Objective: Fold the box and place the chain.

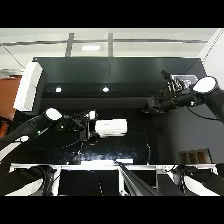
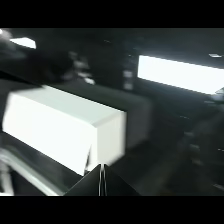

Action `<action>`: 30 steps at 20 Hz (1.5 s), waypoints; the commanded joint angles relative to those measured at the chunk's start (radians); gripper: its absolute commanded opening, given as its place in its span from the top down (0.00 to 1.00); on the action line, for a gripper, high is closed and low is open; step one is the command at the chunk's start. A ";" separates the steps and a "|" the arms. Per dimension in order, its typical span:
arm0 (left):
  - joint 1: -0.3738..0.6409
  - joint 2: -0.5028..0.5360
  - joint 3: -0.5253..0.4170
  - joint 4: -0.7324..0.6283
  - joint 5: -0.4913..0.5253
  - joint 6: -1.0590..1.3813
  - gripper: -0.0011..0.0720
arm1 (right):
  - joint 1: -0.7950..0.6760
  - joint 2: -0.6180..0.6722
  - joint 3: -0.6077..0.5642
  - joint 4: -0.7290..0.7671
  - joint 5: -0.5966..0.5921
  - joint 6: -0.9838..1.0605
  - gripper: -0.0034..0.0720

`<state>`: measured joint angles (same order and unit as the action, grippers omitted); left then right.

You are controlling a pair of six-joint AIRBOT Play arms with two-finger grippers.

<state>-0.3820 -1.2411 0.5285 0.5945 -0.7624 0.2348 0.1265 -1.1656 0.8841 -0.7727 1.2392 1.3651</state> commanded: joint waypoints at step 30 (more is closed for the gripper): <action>0.000 -0.001 0.000 0.000 0.000 0.000 0.43 | 0.368 -0.252 -0.038 0.173 -0.166 -0.052 0.92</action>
<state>-0.3820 -1.2411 0.5285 0.5945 -0.7628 0.2356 0.4927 -1.4078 0.8467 -0.5777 1.0939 1.3128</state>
